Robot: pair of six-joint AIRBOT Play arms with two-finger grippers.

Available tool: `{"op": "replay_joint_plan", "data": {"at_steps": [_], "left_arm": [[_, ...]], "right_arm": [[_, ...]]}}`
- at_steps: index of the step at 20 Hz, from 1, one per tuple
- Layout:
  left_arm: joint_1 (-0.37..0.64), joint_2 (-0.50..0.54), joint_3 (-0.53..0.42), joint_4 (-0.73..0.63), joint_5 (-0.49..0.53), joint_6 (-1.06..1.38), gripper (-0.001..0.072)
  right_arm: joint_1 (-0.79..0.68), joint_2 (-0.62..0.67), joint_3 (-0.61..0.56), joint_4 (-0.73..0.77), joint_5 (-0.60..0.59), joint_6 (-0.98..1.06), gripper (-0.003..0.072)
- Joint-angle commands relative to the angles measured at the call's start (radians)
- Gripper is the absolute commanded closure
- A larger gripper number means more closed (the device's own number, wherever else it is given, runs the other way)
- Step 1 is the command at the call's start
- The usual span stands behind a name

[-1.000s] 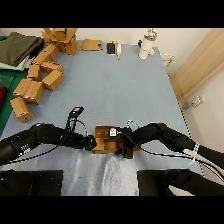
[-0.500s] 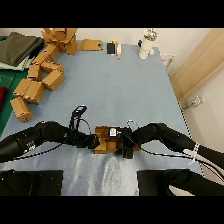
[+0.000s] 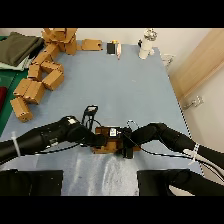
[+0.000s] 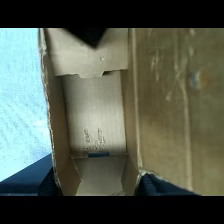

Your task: Fold the box.

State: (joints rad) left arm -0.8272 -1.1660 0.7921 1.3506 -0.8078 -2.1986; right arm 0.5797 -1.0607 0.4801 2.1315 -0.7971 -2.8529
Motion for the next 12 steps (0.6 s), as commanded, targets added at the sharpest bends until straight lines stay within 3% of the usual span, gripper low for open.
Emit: {"op": "replay_joint_plan", "data": {"at_steps": [1,3,10,11,12], "left_arm": [[-0.075,-0.084,0.068,0.155,-0.087,-0.197,0.0284],[-0.097,-0.114,0.095,0.213,-0.122,-0.28,0.0284],[-0.102,-0.171,0.119,0.217,-0.116,-0.304,0.0288],[-0.102,-0.171,0.119,0.217,-0.116,-0.304,0.0339],[-0.102,-0.171,0.119,0.218,-0.116,-0.304,0.0497]], "right_arm": [[0.0,0.0,0.001,0.0,0.0,0.0,0.0187],[0.0,0.0,0.001,0.0,0.0,0.0,0.0187],[0.0,0.0,0.001,0.0,0.0,0.0,0.0188],[0.0,0.0,0.001,0.0,0.0,0.0,0.0187],[0.0,0.0,0.001,0.0,0.0,0.0,0.0188]]}}
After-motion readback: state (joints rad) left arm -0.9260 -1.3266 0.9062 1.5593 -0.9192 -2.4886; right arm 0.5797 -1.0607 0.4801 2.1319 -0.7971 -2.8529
